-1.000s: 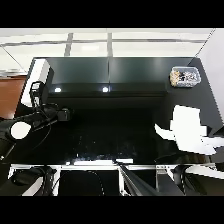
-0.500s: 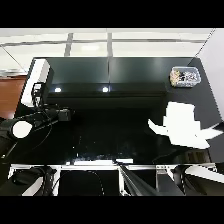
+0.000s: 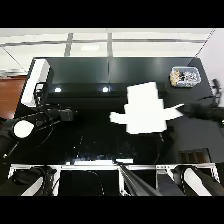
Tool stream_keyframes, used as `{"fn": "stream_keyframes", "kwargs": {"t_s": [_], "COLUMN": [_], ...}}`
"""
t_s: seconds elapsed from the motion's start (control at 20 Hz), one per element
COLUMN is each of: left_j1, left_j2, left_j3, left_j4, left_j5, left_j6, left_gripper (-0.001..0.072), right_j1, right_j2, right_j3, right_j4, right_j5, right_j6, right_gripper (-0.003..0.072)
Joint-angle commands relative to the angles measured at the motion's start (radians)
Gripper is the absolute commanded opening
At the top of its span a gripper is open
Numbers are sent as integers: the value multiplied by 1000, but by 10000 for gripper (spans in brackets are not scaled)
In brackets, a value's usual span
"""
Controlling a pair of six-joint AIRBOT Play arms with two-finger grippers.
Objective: Fold the box and place the chain.
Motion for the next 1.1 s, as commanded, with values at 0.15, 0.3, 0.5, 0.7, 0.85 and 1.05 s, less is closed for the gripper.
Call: {"fn": "stream_keyframes", "kwargs": {"t_s": [0.15,0.3,0.5,0.7,0.85,1.05], "left_j1": [33,116,114,34,-31,-54], "left_j2": [-246,-470,-705,-832,-922,-990], "left_j3": [151,286,417,511,590,669], "left_j4": [-440,-690,-800,-751,-739,-738], "left_j5": [-180,-395,-516,-543,-626,-725], "left_j6": [344,500,582,600,662,726], "left_gripper": [691,691,691,691,692,691], "right_j1": [533,628,660,660,660,660], "right_j2": [167,167,167,167,167,167], "right_j3": [-328,-336,-336,-336,-336,-336], "right_j4": [291,293,293,296,295,295], "right_j5": [-556,-596,-587,-582,-566,-564], "right_j6": [9,16,16,17,17,17], "right_gripper": [17,17,17,17,17,18]}}
